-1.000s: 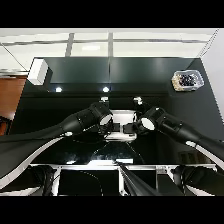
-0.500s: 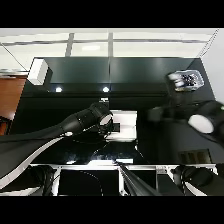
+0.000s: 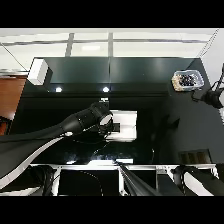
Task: Fold the box and place the chain.
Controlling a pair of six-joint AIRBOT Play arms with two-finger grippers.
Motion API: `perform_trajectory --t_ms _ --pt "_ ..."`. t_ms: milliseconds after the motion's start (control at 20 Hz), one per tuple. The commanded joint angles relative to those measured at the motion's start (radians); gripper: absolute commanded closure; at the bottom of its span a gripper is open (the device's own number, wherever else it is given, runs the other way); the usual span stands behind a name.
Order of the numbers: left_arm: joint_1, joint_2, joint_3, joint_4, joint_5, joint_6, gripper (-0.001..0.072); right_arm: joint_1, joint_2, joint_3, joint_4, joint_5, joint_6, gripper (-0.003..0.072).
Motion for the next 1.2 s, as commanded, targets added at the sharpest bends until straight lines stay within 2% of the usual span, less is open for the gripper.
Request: perform_trajectory --t_ms 0,200,300,350,700,1000,1050,1100,1150 --pt "0.000 0.000 0.000 0.000 -0.001 0.001 0.0683 -0.101 -0.230 0.191 0.209 -0.063 -0.172 -0.0006" --pt "0.001 0.000 -0.001 0.000 -0.001 0.001 0.0683 -0.100 -0.513 0.562 0.290 0.085 -0.197 0.0000" --pt "0.000 0.000 -0.001 0.000 0.000 0.001 0.0684 -0.100 -0.620 0.687 0.291 0.150 -0.208 0.0136" --pt "0.000 0.000 -0.001 0.000 0.000 0.001 0.0684 -0.101 -0.656 0.719 0.288 0.156 -0.209 0.0137" --pt "0.000 0.000 -0.001 0.000 0.000 0.001 0.0683 -0.100 -0.780 0.747 0.256 0.072 -0.259 0.0138" --pt "0.000 0.000 -0.001 0.000 0.000 0.001 0.0684 -0.100 -0.829 0.748 0.237 0.030 -0.259 0.0139" --pt "0.000 0.000 -0.001 0.000 0.000 0.001 0.0684 -0.100 -0.834 0.748 0.237 0.033 -0.259 0.0213" --pt "0.000 0.000 -0.001 0.000 0.000 0.001 0.0683 -0.100 -0.834 0.748 0.238 0.037 -0.259 0.0447" --pt "0.000 0.000 -0.001 0.000 0.000 0.001 0.0683 -0.100 -0.833 0.754 0.238 0.049 -0.259 0.0606"
